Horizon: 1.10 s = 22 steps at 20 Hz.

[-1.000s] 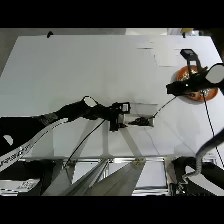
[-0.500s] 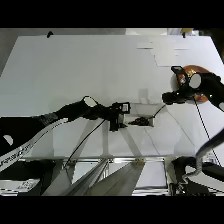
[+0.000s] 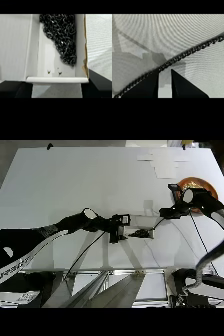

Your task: Fold the box and place the chain.

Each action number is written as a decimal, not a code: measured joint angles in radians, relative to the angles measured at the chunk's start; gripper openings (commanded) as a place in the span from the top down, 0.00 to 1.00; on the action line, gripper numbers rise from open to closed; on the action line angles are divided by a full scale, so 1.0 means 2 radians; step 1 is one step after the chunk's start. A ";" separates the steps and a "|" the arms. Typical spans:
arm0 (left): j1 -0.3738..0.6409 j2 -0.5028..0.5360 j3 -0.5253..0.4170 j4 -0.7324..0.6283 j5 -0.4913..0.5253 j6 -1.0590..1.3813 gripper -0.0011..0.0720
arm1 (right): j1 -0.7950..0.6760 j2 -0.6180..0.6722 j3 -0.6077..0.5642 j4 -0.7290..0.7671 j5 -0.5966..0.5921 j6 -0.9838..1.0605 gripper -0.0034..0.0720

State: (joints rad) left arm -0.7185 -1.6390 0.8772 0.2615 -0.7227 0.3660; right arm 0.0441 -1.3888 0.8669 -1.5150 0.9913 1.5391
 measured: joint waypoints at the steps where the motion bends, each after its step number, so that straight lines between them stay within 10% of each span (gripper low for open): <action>1: 0.000 0.000 0.000 0.000 0.000 0.000 0.53 | 0.000 -0.001 0.000 0.000 0.000 0.001 0.76; 3: 0.000 0.000 0.000 0.000 0.000 0.000 0.53 | 0.000 -0.003 0.000 0.000 0.000 0.001 0.93; 11: 0.000 0.000 0.000 0.000 0.000 0.000 0.53 | 0.005 0.024 0.000 -0.001 0.025 -0.006 0.94; 22: 0.000 0.000 0.000 0.000 0.000 0.000 0.53 | 0.078 0.226 0.000 0.057 0.153 -0.026 0.94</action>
State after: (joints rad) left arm -0.7185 -1.6390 0.8772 0.2615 -0.7227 0.3660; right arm 0.2005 -0.9367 0.8661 -1.4002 1.2976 1.4872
